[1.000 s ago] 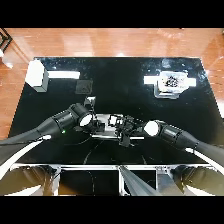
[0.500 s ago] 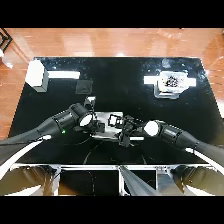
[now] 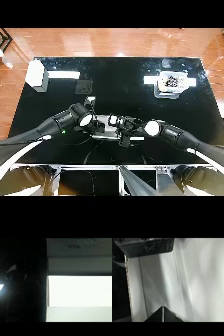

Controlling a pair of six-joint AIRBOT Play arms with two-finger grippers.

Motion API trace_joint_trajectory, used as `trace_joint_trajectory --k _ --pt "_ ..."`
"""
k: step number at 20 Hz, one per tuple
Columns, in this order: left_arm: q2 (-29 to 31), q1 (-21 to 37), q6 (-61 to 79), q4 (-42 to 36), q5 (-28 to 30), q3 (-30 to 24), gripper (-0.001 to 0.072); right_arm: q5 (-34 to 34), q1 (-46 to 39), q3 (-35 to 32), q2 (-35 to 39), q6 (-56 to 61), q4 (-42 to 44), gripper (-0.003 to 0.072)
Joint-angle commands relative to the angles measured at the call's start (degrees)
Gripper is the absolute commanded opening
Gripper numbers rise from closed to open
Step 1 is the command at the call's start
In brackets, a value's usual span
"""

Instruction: Fold the box and place the chain.

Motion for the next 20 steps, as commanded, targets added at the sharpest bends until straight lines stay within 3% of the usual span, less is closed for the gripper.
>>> trace_joint_trajectory --k 1,4,7,9,12,15,17,20 --pt "0.0 0.0 0.0 0.0 0.0 0.0 0.0022 1.7 -0.1 0.9 2.3 2.3 0.2 0.0022" --pt "0.0 0.0 0.0 0.0 0.0 0.0 0.0022 1.7 -0.4 1.2 6.4 4.4 0.0 0.0023" --pt "0.0 0.0 0.0 0.0 -0.1 0.0 0.0023 7.1 -4.6 1.2 10.5 11.5 0.0 0.0023" --pt "0.0 0.0 0.0 0.0 -0.1 0.0 0.0023 13.3 -10.1 1.2 14.0 21.8 -0.1 0.0023" --pt "0.0 0.0 0.0 0.0 -0.5 0.0 0.0023 27.7 -22.0 1.2 18.5 36.4 -2.2 0.0023" --pt "0.0 0.0 0.0 0.0 -0.5 0.0 0.0022 38.8 -34.3 0.5 19.5 52.8 -14.6 0.0023" --pt "0.0 0.0 0.0 0.0 -0.5 0.0 0.0022 38.2 -41.3 -2.4 19.4 61.7 -21.3 0.0023" --pt "0.0 0.0 0.0 -0.1 -0.8 0.0 0.0022 33.2 -46.1 -9.3 19.0 68.4 -18.2 0.0022"
